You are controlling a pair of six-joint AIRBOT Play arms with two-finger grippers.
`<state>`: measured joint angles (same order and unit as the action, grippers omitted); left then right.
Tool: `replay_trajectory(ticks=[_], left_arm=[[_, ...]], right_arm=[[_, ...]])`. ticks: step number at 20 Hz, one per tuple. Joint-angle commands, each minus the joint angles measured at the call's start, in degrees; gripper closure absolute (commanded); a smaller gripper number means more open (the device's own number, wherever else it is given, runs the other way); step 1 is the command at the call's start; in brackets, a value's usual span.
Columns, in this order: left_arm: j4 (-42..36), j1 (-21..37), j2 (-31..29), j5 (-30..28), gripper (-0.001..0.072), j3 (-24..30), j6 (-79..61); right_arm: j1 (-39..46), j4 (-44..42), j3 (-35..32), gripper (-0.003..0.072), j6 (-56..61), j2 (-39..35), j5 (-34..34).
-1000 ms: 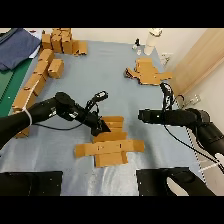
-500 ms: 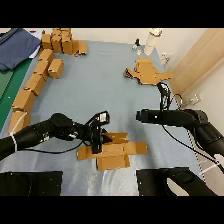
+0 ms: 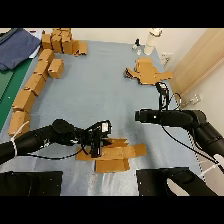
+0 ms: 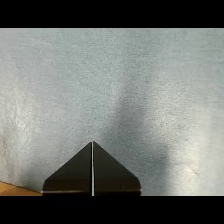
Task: Fold the box.
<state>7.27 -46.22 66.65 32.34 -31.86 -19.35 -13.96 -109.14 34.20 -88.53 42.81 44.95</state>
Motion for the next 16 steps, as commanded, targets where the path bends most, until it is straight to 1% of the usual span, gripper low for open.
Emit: replay_trajectory(ticks=[1,3,8,10,11,13,14,16], left_arm=[[0.2,-1.0,-0.1,-0.1,0.0699,0.5,2.2],[0.2,-1.0,-0.1,1.8,0.0698,0.5,3.1],[0.2,-0.8,-0.1,1.7,0.0696,0.5,3.9],[0.2,-0.8,-0.1,1.7,0.0696,0.5,4.0],[0.2,-0.8,-0.1,1.5,0.0696,0.5,3.9],[0.2,-0.8,-0.1,0.6,0.0696,0.5,3.9],[0.2,-0.8,-0.1,0.6,0.0696,0.5,3.9],[0.2,-0.8,-0.1,0.7,0.0696,0.5,3.9]], right_arm=[[-0.1,0.1,-0.1,0.0681,0.0,0.0,-0.1],[-0.1,0.1,-0.7,0.0681,0.0,0.0,-0.3],[-0.1,-0.1,-2.6,0.0681,0.0,0.0,-0.4],[-0.1,-0.7,-2.6,0.0681,1.2,0.0,1.6],[-0.1,-0.7,-2.6,0.0681,4.2,-0.1,4.3],[-0.2,-0.8,-2.6,0.0682,7.6,-2.1,13.3],[-0.7,-0.2,-2.6,0.0682,8.7,-4.2,18.4],[-3.5,2.6,-3.0,0.0683,12.3,-10.2,24.5]])
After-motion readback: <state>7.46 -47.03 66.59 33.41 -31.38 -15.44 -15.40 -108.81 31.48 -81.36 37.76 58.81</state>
